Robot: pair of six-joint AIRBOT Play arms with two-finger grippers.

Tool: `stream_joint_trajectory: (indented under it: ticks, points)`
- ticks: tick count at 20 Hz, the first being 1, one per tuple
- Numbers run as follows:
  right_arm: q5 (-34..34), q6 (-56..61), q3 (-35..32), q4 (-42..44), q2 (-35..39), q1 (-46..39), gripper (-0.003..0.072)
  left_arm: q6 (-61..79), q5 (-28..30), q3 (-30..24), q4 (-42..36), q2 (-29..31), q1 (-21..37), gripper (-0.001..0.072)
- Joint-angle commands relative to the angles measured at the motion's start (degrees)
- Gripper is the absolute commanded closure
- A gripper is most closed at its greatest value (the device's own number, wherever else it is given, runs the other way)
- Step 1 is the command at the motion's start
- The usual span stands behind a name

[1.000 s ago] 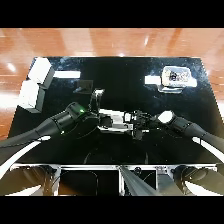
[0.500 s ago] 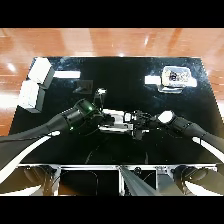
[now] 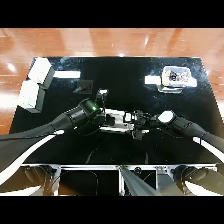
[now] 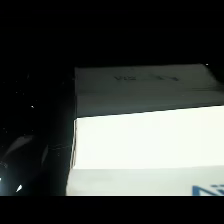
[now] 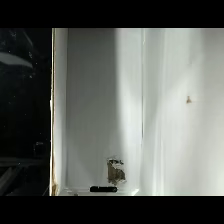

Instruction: Fold the box and place the chain.

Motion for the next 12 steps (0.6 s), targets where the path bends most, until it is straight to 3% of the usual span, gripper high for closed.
stream_joint_trajectory:
  ticks: [1,10,11,12]
  points:
    - [-0.09,0.0,-0.02,0.0,-0.04,0.07,0.0172,-0.02,0.04,0.09,-0.46,-0.26,-0.07,0.0398]
    - [-0.09,0.0,-0.02,0.0,-0.04,0.07,0.0172,-0.02,0.02,0.09,-0.5,-0.92,-0.07,0.0399]
    - [-0.09,0.0,-0.02,0.0,-0.04,0.07,0.0172,-0.02,0.02,0.13,-0.5,-0.9,-0.07,0.0411]
    - [-0.09,0.0,-0.02,0.0,-0.04,0.07,0.0172,0.02,-0.02,0.26,-0.5,-0.9,-0.07,0.0485]
